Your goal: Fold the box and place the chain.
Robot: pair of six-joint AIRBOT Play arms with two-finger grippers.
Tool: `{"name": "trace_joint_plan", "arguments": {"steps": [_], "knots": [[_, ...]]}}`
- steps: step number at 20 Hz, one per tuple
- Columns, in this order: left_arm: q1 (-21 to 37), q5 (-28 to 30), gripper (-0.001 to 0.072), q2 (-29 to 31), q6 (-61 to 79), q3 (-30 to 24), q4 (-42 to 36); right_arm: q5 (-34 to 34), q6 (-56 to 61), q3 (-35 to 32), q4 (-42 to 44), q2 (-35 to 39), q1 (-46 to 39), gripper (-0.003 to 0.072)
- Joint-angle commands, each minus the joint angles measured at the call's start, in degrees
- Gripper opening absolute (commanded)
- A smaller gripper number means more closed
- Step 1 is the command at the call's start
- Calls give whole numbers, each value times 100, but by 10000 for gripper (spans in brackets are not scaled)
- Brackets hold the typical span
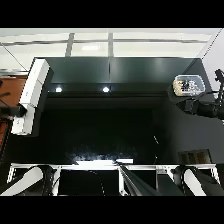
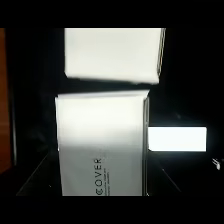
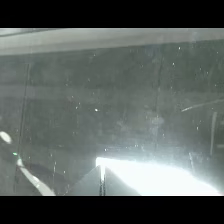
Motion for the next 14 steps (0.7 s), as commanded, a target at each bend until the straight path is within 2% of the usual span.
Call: {"name": "trace_joint_plan", "arguments": {"steps": [1,3,4,5,6,8,9,10,12,14], "knots": [[-238,-664,712,240,-28,909,0,-39,11,317,17,0,0,20],[-483,-844,698,463,-319,1480,-490,109,-55,807,9,2,0,20],[-627,-822,629,573,-415,1727,-975,229,-55,1086,-31,9,0,20],[-822,-857,423,686,-433,1978,-1504,313,-52,1316,-96,26,0,20],[-1058,-957,47,837,-562,2164,-1928,315,-52,1478,-149,90,0,19],[-1685,-1025,25,1248,-852,2159,-2315,46,-188,1486,-289,365,101,18],[-2092,-1012,24,1495,-901,2015,-2203,-195,-437,1390,-424,540,254,17],[-2586,-903,24,1797,-866,1744,-1912,-800,-682,1099,-511,739,422,18],[-3493,-363,24,2380,-817,916,-1237,-2186,-739,247,-581,1008,560,18],[-4168,286,26,2931,-1073,-92,-901,-2435,-739,-256,-562,1027,568,19]]}}
